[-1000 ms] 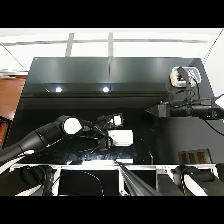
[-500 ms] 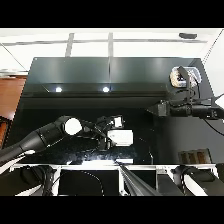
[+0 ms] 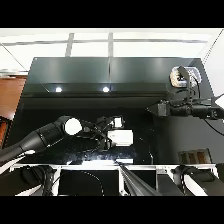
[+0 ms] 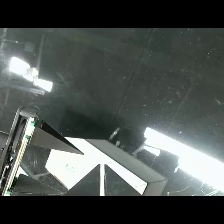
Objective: Fold the box and place the chain.
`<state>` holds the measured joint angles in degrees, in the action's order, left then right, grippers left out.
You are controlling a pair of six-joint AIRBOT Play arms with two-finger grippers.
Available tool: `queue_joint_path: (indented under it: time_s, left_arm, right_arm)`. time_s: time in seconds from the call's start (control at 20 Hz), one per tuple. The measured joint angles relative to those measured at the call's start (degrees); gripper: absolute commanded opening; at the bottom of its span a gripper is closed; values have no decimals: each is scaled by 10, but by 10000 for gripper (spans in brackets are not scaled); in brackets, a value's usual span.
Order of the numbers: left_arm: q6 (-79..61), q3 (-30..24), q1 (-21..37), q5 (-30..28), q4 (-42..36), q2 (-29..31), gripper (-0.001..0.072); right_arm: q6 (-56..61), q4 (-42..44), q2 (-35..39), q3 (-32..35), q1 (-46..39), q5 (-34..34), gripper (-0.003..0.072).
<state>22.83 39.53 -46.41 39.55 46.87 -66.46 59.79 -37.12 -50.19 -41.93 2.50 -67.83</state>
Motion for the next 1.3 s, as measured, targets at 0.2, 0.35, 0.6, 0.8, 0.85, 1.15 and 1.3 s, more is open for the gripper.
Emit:
queue_joint_path:
  time_s: [0.2, 0.35, 0.6, 0.8, 0.85, 1.15, 1.3]
  left_arm:
    - [0, 0, 0, 7, 0, 0, 712]
    - [0, 0, 0, 10, 0, -1, 712]
    - [-2, 0, 0, 11, -2, -6, 713]
    - [0, -1, -3, 17, 0, -23, 713]
    - [0, -1, -5, 15, 1, -27, 713]
    - [0, -1, -23, -16, 2, -40, 713]
    - [0, -1, -26, -32, 3, -50, 712]
  right_arm:
    - [0, 0, 0, 0, 0, 0, 39]
    - [0, 0, 0, 0, 0, 0, 38]
    - [0, 0, 0, 0, 0, 0, 39]
    - [0, 0, 0, 0, 0, 0, 39]
    - [0, 0, 0, 0, 0, 0, 39]
    - [0, 0, 0, 0, 0, 0, 39]
    - [0, 0, 0, 0, 0, 0, 39]
